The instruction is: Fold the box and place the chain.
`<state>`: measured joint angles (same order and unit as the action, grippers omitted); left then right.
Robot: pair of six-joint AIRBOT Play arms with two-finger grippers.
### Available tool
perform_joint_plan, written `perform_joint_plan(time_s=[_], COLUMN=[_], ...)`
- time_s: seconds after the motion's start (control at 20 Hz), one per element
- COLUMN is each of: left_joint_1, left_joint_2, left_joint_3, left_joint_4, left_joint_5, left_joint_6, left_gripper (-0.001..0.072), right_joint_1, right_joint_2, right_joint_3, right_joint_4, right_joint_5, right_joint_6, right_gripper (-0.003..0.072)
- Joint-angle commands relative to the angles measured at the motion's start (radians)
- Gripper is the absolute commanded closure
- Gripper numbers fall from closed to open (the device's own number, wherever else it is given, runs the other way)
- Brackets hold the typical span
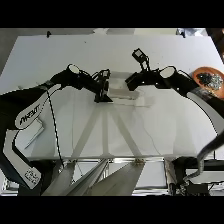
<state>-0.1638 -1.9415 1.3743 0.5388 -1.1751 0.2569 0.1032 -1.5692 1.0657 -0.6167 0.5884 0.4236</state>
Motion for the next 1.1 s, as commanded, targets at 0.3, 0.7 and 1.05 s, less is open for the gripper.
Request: perform_joint_plan(time_s=[0.3, 0.7, 1.05], left_joint_1=[0.0, 0.0, 0.0], left_joint_2=[0.0, 0.0, 0.0], left_joint_3=[0.0, 0.0, 0.0], left_joint_4=[0.002, 0.001, -0.001], left_joint_5=[-0.003, -0.003, -0.009], left_joint_6=[0.001, 0.001, -0.043], left_gripper=[0.0491, 0.0491, 0.0491], right_joint_1=[0.0, 0.0, -0.064], right_joint_2=[0.084, 0.291, 0.325], right_joint_3=[0.0, 0.0, 0.0], right_joint_4=[0.0, -0.386, -0.587], right_joint_5=[0.062, 0.207, 0.331], right_joint_6=[0.021, 0.204, 0.314], right_gripper=[0.0682, 0.068, 0.0681])
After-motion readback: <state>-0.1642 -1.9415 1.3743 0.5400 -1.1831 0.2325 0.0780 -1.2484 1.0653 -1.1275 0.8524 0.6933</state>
